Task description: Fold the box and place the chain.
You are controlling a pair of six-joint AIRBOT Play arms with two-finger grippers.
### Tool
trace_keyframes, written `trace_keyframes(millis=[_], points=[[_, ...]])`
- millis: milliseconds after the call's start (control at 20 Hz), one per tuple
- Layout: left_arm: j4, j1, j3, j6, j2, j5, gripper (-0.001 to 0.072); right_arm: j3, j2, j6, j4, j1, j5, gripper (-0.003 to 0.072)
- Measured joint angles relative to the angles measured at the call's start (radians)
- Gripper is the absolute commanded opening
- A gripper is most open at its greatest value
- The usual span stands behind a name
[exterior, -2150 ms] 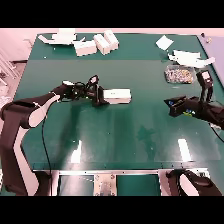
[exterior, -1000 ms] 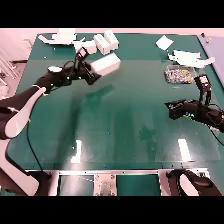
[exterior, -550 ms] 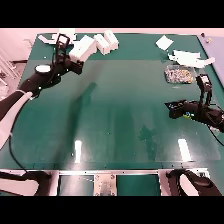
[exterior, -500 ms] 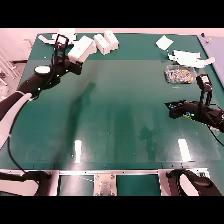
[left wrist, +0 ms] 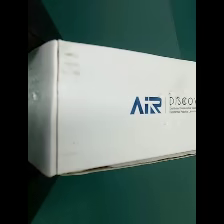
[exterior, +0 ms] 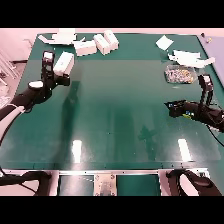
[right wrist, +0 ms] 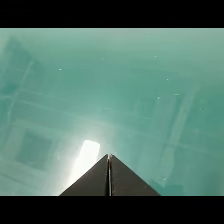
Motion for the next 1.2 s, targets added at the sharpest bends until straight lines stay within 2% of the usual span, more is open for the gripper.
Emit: trace_keyframes(millis=[450, 750, 800, 850, 900, 1000, 1050, 1100, 1150, 1200], points=[[0.0, 0.003, -0.027, -0.142, -0.08, 0.128, 0.0016, 0.0, 0.0, 0.008, 0.017, 0.0, 0.0, 0.0006], [0.023, 0.003, 0.007, -0.181, -0.13, 0.151, 0.0018, 0.0, 0.0, 0.009, 0.027, 0.0, 0.0, 0.0006], [0.028, 0.003, 0.015, -0.183, -0.135, 0.154, 0.004, 0.0, 0.0, 0.009, 0.031, 0.0, -0.001, 0.0007], [0.029, 0.003, 0.019, -0.183, -0.141, 0.153, 0.0359, 0.0, 0.0, 0.01, 0.035, 0.0, 0.0, 0.0007], [0.031, 0.003, 0.023, -0.185, -0.145, 0.153, 0.0446, 0.0, 0.0, 0.01, 0.039, 0.0, -0.001, 0.0007], [0.035, 0.003, 0.028, -0.186, -0.147, 0.154, 0.0461, 0.0, 0.0, 0.01, 0.05, 0.0, 0.0, 0.0008], [0.035, 0.003, 0.028, -0.185, -0.149, 0.153, 0.064, 0.0, 0.0, 0.01, 0.056, 0.0, -0.001, 0.001], [0.035, 0.003, 0.03, -0.185, -0.15, 0.154, 0.0676, 0.0, 0.0, 0.01, 0.063, 0.0, 0.0, 0.0078], [0.036, 0.003, 0.031, -0.185, -0.15, 0.157, 0.0677, 0.0, 0.0, 0.01, 0.069, 0.0, 0.0, 0.0185], [0.035, 0.003, 0.031, -0.183, -0.151, 0.158, 0.068, 0.0, 0.0, 0.01, 0.074, 0.0, 0.0, 0.0204]])
